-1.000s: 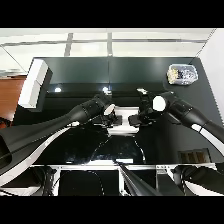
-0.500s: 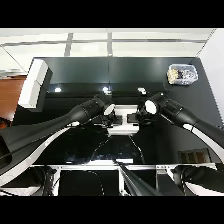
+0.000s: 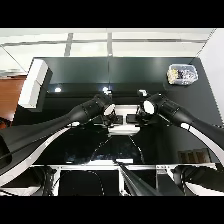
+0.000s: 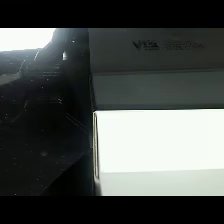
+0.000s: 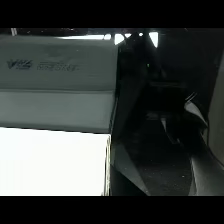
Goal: Fold the box and place the chain.
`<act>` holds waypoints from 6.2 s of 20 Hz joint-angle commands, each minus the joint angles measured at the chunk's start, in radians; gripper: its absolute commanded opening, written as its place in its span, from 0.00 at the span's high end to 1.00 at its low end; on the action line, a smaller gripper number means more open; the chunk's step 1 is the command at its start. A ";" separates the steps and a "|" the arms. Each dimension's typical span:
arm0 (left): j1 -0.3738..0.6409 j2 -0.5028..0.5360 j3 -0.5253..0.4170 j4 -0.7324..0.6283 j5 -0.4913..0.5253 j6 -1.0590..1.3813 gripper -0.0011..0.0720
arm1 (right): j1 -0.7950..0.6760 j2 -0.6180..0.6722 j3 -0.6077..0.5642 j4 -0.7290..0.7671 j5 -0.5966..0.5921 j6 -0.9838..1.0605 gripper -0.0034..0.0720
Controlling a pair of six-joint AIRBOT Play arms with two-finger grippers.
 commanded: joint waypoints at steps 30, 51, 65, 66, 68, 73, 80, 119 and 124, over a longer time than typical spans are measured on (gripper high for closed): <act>0.001 0.000 0.000 0.001 -0.005 -0.001 0.95 | -0.004 0.401 0.072 -0.206 0.127 -0.201 0.53; 0.000 0.000 0.000 0.001 -0.006 -0.001 0.95 | -0.816 -0.658 1.085 -0.171 0.181 -0.187 0.07; 0.000 0.000 0.000 0.000 -0.010 -0.001 0.95 | -0.856 -0.768 1.165 -0.123 0.106 -0.173 0.46; 0.000 0.000 0.000 0.000 -0.010 -0.001 0.95 | -0.856 -0.768 1.165 -0.123 0.108 -0.186 0.67; 0.000 0.000 0.000 0.000 -0.009 -0.001 0.95 | -0.857 -0.761 1.165 -0.123 0.123 -0.211 0.94; 0.001 0.000 0.000 0.000 -0.010 -0.001 0.95 | -0.856 -0.626 1.165 -0.126 0.138 -0.349 0.94; 0.000 0.000 0.000 -0.001 -0.010 -0.001 0.95 | -0.852 -0.208 1.135 -0.014 0.126 -0.535 0.95; 0.001 0.000 0.000 -0.003 -0.002 -0.001 0.95 | -0.353 0.364 0.847 0.644 0.530 -0.762 0.95; 0.001 0.000 0.000 -0.002 -0.002 -0.001 0.95 | -0.326 0.364 0.715 0.661 0.483 -0.778 0.95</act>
